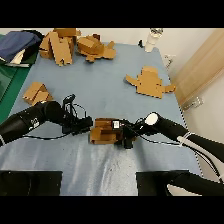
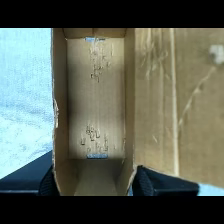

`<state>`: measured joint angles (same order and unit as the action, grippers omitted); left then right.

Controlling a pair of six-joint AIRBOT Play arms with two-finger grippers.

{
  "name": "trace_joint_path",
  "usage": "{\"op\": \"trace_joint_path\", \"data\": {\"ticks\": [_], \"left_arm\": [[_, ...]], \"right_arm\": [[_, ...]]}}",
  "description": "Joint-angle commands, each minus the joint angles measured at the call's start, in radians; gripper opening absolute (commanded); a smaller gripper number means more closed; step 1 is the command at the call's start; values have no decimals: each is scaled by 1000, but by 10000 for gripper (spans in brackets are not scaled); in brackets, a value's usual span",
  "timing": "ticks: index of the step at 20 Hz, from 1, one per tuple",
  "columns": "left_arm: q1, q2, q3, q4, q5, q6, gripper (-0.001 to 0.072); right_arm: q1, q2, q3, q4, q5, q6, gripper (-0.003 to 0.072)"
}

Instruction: Fold the box.

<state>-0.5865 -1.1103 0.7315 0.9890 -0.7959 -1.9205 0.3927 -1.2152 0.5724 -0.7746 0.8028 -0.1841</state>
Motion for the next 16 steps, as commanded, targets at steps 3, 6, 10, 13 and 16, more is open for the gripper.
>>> {"op": "trace_joint_path", "data": {"ticks": [3, 6, 10, 13, 16], "left_arm": [[0, 1, 2, -121, -48, 95, 250], [0, 1, 2, -122, -81, 95, 251], [-2, 1, 3, -121, -76, 70, 252], [-34, 0, 3, -119, -66, 69, 529], [-79, 0, 3, -105, -4, 29, 527]], "right_arm": [[0, 1, 0, -4, 0, 0, 486], [0, 1, 0, -4, 0, 0, 486], [0, 1, 0, -4, 0, 0, 486], [0, 1, 0, -4, 0, 0, 486], [0, 1, 0, -6, 0, 0, 486]]}}
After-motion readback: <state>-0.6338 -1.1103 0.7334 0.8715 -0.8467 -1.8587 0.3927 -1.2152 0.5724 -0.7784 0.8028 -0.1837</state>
